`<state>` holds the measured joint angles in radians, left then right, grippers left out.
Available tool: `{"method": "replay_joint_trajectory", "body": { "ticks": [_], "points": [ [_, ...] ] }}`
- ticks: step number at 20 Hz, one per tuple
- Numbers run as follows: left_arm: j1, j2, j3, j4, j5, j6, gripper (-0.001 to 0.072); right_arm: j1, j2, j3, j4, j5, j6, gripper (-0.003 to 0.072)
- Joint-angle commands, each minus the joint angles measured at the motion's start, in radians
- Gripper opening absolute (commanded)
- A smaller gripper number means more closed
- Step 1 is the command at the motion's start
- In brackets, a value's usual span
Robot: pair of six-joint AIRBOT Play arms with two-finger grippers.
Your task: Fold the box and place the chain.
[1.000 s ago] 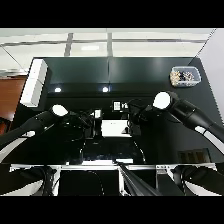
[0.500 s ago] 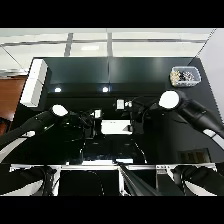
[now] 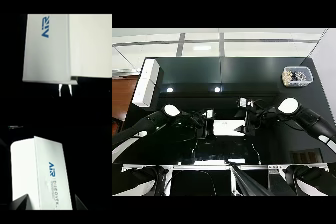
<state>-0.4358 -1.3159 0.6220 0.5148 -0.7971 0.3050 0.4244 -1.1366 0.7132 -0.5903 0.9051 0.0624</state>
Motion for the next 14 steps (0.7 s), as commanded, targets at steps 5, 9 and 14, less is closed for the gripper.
{"method": "replay_joint_trajectory", "body": {
  "ticks": [5,9,14],
  "points": [
    [0.0,0.0,0.0,0.0,0.0,0.0,0.035,0.039,-0.004,-0.019,0.002,0.017,-0.113,0.0698],
    [0.0,0.0,0.0,0.0,0.0,0.0,0.035,0.07,-0.004,-0.019,-0.055,-0.013,-0.07,0.0698],
    [0.0,0.0,0.0,0.0,0.0,0.0,0.035,0.068,-0.004,-0.019,-0.079,-0.058,-0.039,0.0698]
  ]
}}
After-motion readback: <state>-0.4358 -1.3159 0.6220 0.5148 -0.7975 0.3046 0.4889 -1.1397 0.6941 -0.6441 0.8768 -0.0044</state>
